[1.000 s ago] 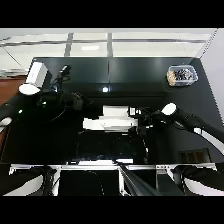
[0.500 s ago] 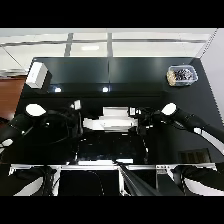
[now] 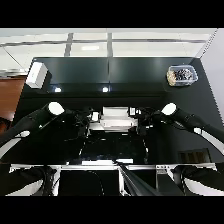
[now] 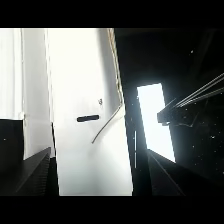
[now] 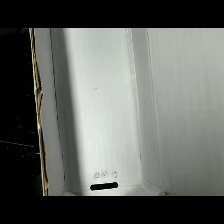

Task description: Fold the box and place the chain.

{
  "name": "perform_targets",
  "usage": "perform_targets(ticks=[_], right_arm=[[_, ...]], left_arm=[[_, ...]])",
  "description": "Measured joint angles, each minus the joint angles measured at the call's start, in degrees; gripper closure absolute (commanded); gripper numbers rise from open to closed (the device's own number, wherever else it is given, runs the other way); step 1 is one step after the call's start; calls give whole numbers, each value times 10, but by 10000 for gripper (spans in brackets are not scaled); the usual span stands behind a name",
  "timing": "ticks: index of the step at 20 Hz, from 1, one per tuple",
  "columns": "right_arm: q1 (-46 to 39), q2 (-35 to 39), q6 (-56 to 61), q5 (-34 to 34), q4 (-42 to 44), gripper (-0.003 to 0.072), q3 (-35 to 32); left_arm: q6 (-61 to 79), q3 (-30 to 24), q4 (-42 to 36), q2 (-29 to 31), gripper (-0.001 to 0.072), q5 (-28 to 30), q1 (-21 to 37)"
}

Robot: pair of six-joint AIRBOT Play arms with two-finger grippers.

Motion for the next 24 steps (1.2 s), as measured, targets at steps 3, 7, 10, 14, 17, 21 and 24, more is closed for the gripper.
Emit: perform_targets(ticks=[3, 7, 10, 14, 17, 21, 24], right_arm=[[0, 0, 0, 0, 0, 446, 0], [0, 0, 0, 0, 0, 446, 0], [0, 0, 0, 0, 0, 446, 0], [0, 0, 0, 0, 0, 446, 0], [0, 0, 0, 0, 0, 446, 0], [0, 0, 0, 0, 0, 446, 0], [0, 0, 0, 0, 0, 446, 0]], left_arm=[[-3, 5, 3, -14, 14, 9, 0], [-14, 9, 5, -20, 14, 5, 13], [-20, 12, 5, -22, 14, -2, 31], [-18, 13, -45, -23, 29, -7, 36], [6, 13, -80, -24, 326, -26, 23], [20, 13, -98, -25, 357, -36, 21], [23, 13, -105, -25, 495, -36, 24]])
